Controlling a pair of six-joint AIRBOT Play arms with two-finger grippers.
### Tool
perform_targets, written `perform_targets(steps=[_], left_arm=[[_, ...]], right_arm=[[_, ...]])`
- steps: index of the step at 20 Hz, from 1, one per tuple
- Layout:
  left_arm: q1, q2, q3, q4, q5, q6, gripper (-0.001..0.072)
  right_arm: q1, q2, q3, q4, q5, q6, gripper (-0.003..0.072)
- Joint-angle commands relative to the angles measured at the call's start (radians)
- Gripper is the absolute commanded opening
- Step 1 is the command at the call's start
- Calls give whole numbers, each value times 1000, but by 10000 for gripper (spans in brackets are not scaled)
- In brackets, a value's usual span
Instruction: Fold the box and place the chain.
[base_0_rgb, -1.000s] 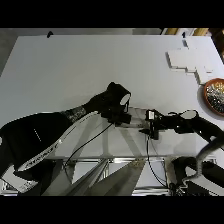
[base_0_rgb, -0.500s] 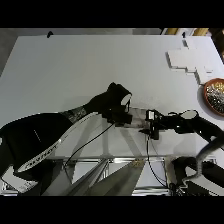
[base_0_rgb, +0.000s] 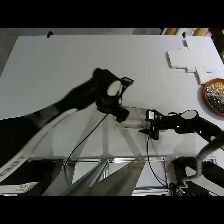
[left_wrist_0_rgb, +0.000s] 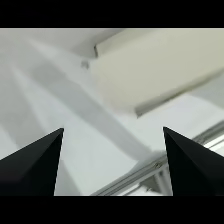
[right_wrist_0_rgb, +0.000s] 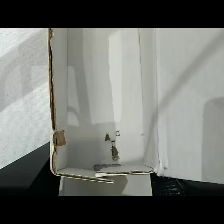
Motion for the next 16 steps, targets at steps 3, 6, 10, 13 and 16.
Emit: perform_targets(steps=[3, 6, 10, 13, 16], left_arm=[[110, 220, -260, -93, 101, 600, 700], [209, 259, -478, -250, 255, 1257, 700], [289, 224, -644, -583, 513, 1931, 698], [328, 145, -658, -755, 566, 2095, 699], [339, 79, -658, -832, 568, 2175, 699]], right_arm=[[0, 0, 0, 1, 0, 0, 407], [0, 1, 0, 1, 0, 0, 407], [0, 0, 0, 1, 0, 0, 407], [0, 0, 0, 1, 0, 0, 407], [0, 0, 0, 1, 0, 0, 407]])
